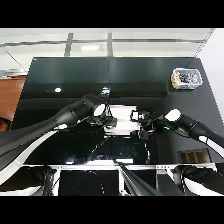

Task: Fold the box and place the chain.

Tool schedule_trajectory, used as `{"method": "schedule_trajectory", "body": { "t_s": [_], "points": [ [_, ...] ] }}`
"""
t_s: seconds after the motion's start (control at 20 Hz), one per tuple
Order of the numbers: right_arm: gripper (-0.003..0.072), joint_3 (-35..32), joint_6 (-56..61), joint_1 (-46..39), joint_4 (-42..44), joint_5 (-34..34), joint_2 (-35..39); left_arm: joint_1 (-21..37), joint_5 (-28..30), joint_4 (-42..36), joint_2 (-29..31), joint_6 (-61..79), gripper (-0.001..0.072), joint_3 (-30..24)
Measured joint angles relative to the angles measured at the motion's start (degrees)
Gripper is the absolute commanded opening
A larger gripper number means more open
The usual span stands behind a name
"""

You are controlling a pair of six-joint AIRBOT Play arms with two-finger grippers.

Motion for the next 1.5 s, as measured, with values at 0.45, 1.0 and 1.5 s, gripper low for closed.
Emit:
{"method": "schedule_trajectory", "body": {
  "t_s": [0.45,1.0,1.5],
  "points": [
    [0.0228,0.0,0.0,0.0,0.0,0.0,0.0,-1.1,-0.2,-0.5,-2.8,-7.0,0.0497,1.1],
    [0.0228,0.0,0.0,0.0,0.0,0.0,0.0,-1.2,1.0,-1.2,-3.4,-8.2,0.0025,1.2],
    [0.0228,0.0,0.0,0.0,0.0,0.0,0.0,-1.1,1.5,-0.2,-3.5,-8.0,0.0575,2.6]
  ]
}}
